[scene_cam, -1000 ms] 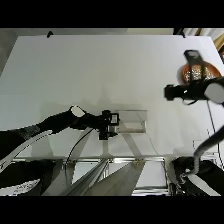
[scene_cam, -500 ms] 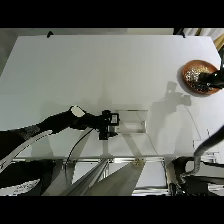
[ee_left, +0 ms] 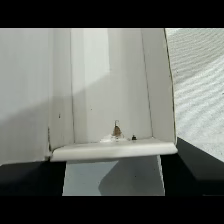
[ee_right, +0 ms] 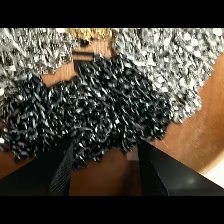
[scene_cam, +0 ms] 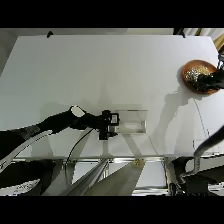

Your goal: Fold the box and place the chain.

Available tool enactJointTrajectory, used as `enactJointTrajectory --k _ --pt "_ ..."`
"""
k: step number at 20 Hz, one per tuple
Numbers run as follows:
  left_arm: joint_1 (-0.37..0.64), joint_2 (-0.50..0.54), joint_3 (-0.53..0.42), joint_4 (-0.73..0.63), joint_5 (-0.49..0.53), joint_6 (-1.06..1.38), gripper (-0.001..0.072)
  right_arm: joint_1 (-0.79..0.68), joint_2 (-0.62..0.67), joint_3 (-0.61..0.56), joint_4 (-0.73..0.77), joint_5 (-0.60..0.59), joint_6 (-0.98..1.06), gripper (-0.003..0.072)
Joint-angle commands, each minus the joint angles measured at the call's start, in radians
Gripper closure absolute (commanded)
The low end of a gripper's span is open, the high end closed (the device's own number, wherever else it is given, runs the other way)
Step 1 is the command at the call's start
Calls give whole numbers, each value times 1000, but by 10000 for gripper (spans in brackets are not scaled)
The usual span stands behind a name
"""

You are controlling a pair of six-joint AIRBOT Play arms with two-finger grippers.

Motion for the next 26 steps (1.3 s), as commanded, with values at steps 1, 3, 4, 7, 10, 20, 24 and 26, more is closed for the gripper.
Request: enactJointTrajectory --k 1,3,4,7,10,20,24,26 --pt "1 1 0 0 1 0 455 -3 -15 4 29 -36 7 359" --pt "1 1 0 0 0 0 455 -3 -15 4 30 -49 6 419" --pt "1 1 0 0 0 0 455 -3 -15 4 30 -47 6 497" --pt "1 1 0 0 0 0 455 -3 -15 4 31 -35 2 654" --pt "1 1 0 0 0 0 455 -3 -11 4 30 -21 -11 668" --pt "0 1 0 0 0 0 455 20 308 4 64 162 -238 670" --pt "0 1 0 0 0 0 455 56 540 4 154 312 -278 671" --pt "0 1 0 0 0 0 455 91 666 4 208 378 -283 671"
